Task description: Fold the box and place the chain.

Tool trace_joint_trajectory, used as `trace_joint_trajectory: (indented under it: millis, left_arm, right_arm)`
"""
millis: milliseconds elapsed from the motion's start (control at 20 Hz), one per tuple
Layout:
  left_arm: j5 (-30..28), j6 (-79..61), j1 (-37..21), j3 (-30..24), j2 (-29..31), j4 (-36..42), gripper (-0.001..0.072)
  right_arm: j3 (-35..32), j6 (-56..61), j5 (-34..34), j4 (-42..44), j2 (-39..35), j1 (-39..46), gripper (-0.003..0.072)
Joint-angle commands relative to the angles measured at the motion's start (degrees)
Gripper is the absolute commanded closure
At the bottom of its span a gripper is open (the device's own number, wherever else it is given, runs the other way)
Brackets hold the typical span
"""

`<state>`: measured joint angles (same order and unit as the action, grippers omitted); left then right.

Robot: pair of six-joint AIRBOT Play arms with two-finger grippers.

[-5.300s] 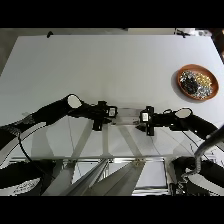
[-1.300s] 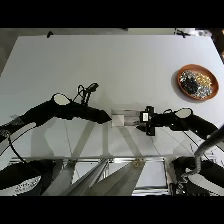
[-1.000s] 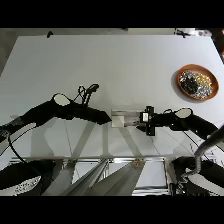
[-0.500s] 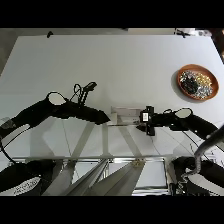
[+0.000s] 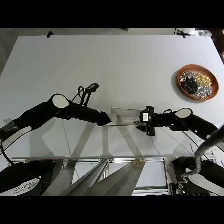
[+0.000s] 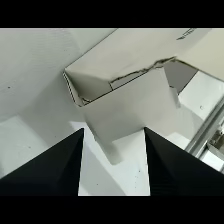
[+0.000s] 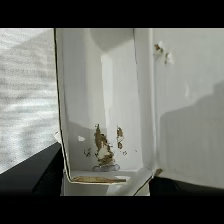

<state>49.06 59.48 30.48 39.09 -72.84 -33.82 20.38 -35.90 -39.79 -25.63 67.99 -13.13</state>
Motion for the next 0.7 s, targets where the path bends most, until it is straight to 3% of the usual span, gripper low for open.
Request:
trace_joint_trajectory:
  millis: [0, 450, 650]
  left_arm:
    - [-3.08, 6.78, 2.64, 2.21, -0.24, -5.05, 0.0247]
    - [-2.19, 17.97, 7.67, 8.11, -4.59, -11.72, 0.0246]
    - [-1.25, 25.90, 7.85, 10.80, -4.59, -19.82, 0.0246]
  right_arm:
    - [-0.02, 0.00, -0.04, 0.00, -0.02, -0.02, 0.0276]
    - [-0.02, 0.00, -0.04, 0.00, -0.02, -0.02, 0.0276]
    - [-0.02, 0.00, -0.04, 0.00, -0.02, -0.02, 0.0276]
